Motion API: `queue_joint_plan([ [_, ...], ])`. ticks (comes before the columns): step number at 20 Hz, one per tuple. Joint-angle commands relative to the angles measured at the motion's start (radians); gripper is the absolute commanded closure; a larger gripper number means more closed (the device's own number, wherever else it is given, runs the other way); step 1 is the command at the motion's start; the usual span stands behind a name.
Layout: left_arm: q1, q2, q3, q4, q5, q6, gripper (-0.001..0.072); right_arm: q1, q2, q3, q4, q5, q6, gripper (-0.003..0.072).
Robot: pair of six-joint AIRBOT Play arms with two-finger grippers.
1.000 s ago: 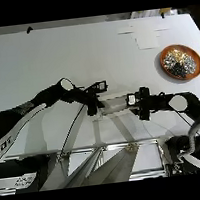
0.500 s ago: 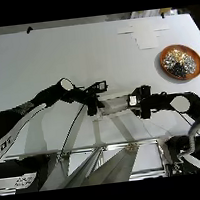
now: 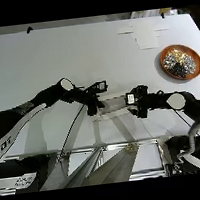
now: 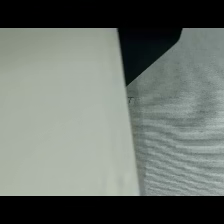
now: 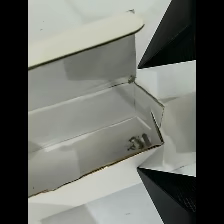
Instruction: Fold the box and place the chain.
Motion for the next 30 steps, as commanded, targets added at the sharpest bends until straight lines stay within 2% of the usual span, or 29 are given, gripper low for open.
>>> queue_joint_plan([
  [1,0.0,0.0,0.0,0.0,0.0,0.0,0.07,-0.063,-0.015,0.0,0.055,0.044,-0.05,-0.0005],
  [7,0.0,0.0,0.0,0.0,0.0,0.0,0.07,-0.118,-0.073,0.0,0.238,0.097,-0.249,-0.0004],
  [12,0.0,0.0,0.0,0.0,0.001,0.0,0.07,-0.161,-0.126,0.0,0.254,0.095,-0.284,-0.0004],
  [16,0.0,0.0,0.0,0.0,0.0,0.0,0.07,-0.17,-0.169,0.0,0.334,0.104,-0.385,-0.0004],
  [30,0.0,0.0,0.0,0.0,0.0,0.0,0.07,-0.147,-0.201,0.012,0.346,0.114,-0.418,-0.0004],
])
